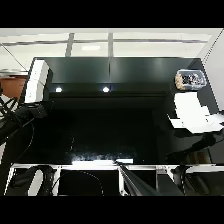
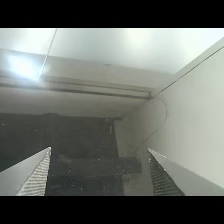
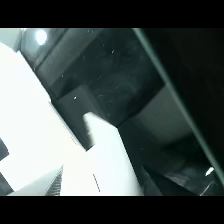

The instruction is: Fold the box and place the chain.

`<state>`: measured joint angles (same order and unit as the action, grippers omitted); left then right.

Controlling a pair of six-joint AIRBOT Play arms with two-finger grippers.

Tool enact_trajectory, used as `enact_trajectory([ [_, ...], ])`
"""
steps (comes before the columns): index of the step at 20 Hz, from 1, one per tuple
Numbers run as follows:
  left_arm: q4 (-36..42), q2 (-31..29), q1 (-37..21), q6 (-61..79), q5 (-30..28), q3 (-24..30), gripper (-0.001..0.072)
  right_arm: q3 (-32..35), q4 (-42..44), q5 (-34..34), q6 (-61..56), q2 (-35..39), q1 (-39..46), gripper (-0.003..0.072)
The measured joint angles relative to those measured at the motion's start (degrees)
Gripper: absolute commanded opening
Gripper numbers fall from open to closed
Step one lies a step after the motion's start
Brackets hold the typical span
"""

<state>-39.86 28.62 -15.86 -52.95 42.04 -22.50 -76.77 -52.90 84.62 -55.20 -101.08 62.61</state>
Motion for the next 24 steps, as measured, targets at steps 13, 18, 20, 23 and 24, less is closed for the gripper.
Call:
enact_trajectory([
  [13,-0.1,0.0,0.0,0.0,0.5,0.0,0.0714,7.7,4.1,6.9,5.4,2.6,-4.7,0.0041],
  [18,-0.1,0.0,0.0,0.0,2.8,0.0,0.0712,15.0,9.0,4.0,5.8,12.2,-11.1,0.0040],
  [20,-0.1,0.0,0.0,0.0,4.3,0.0,0.0712,19.6,11.3,-0.7,5.0,18.3,-14.6,0.0041],
  [23,0.0,0.0,0.4,0.0,5.9,0.0,0.0712,28.6,14.8,-9.7,2.5,29.0,-21.3,0.0040],
  [24,0.0,0.0,0.9,0.0,6.4,0.0,0.0712,31.8,16.0,-12.5,1.1,32.4,-23.8,0.0040],
])
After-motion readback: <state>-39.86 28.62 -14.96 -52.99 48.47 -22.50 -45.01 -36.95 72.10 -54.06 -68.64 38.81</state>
